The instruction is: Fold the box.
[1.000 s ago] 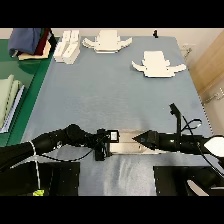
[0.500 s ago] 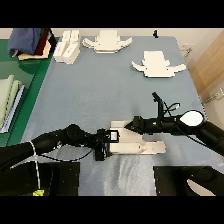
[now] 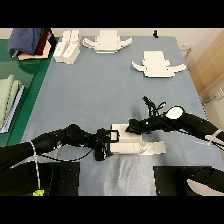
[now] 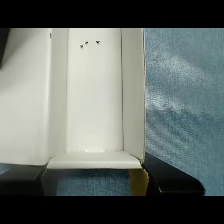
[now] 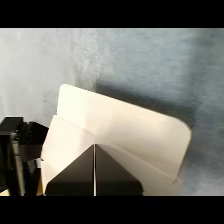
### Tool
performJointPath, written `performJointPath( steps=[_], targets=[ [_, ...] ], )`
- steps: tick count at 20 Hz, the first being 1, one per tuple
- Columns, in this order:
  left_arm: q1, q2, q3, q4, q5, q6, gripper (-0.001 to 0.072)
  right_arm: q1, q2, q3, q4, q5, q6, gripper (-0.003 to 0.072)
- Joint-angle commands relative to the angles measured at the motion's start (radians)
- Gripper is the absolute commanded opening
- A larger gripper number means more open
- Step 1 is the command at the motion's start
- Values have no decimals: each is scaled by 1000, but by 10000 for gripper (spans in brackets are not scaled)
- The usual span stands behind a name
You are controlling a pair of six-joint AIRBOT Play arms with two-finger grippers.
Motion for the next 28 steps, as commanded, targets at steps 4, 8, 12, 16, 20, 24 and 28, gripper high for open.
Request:
performJointPath(
  steps=[4, 8, 12, 16, 20, 24, 28],
  targets=[
    [0, -1, 1, 1, -1, 1, 480, 0, -33, 1, -18, 13, -27, -1],
    [0, 0, 1, 1, -1, 1, 480, 0, -16, 16, 28, 40, -98, -1],
    [0, -1, 1, 1, -1, 1, 480, 0, 118, 75, -44, 136, -130, -1],
    [0, -1, 1, 1, -1, 1, 480, 0, 333, 77, -239, 221, -113, -1],
    [0, -1, 1, 1, -1, 1, 480, 8, 526, 74, -450, 503, -270, 54],
    [0, -1, 1, 1, -1, 1, 480, 8, 581, -7, -655, 527, -454, 553],
    [0, -1, 1, 1, -1, 1, 480, 8, 549, -94, -699, 333, -708, 594]
  ],
)
